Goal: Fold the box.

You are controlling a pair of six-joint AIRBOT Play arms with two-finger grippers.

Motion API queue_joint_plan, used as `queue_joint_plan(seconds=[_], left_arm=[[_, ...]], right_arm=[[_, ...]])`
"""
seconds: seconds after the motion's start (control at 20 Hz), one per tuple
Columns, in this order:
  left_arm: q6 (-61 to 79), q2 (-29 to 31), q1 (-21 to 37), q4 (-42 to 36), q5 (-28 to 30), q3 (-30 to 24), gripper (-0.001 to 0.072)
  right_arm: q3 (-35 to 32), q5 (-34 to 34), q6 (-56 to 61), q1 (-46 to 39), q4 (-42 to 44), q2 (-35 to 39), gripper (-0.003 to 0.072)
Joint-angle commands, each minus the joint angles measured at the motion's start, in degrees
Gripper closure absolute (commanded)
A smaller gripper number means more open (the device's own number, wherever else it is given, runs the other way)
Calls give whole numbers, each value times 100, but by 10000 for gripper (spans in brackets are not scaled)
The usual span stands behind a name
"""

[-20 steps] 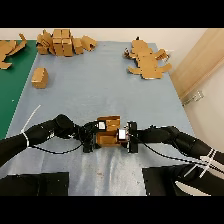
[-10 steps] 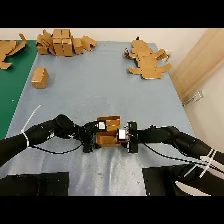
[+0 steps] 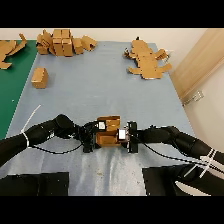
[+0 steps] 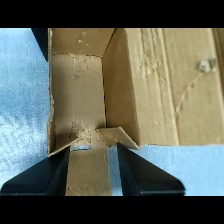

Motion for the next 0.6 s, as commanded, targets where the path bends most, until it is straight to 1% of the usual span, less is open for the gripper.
queue_joint_plan(seconds=[0.0, 0.1, 0.15, 0.2, 0.25, 0.3, 0.35, 0.4, 0.45, 0.5, 0.55], left_arm=[[2, -2, 2, 2, 2, -2, 98], [2, -2, 2, 2, 0, -2, 98], [2, -2, 2, 2, 0, -2, 98], [2, -2, 2, 2, 2, -2, 98], [2, -2, 2, 2, 2, -2, 98], [2, -2, 2, 2, 2, -2, 98], [2, -2, 2, 2, 2, -2, 98], [2, -2, 2, 2, 2, -2, 98], [2, -2, 2, 2, 2, -2, 98], [2, -2, 2, 2, 2, -2, 98], [2, -2, 2, 2, 2, -2, 98]], right_arm=[[-2, -85, 146, -11, -140, 44, 207], [-2, -181, 680, -11, -693, 155, 208], [-2, -243, 1137, -11, -1191, 256, 222], [-2, -306, 1587, -11, -1720, 365, 286], [-2, -396, 2079, -11, -2273, 501, 329], [-2, -485, 2496, -11, -2662, 625, 329], [-2, -553, 2889, -11, -2900, 761, 394], [-2, -623, 3171, -11, -3001, 898, 485], [-2, -682, 3604, -11, -3067, 1069, 545], [11, -713, 4223, -11, -3193, 1255, 622], [76, -758, 5195, -11, -3521, 1473, 677]])
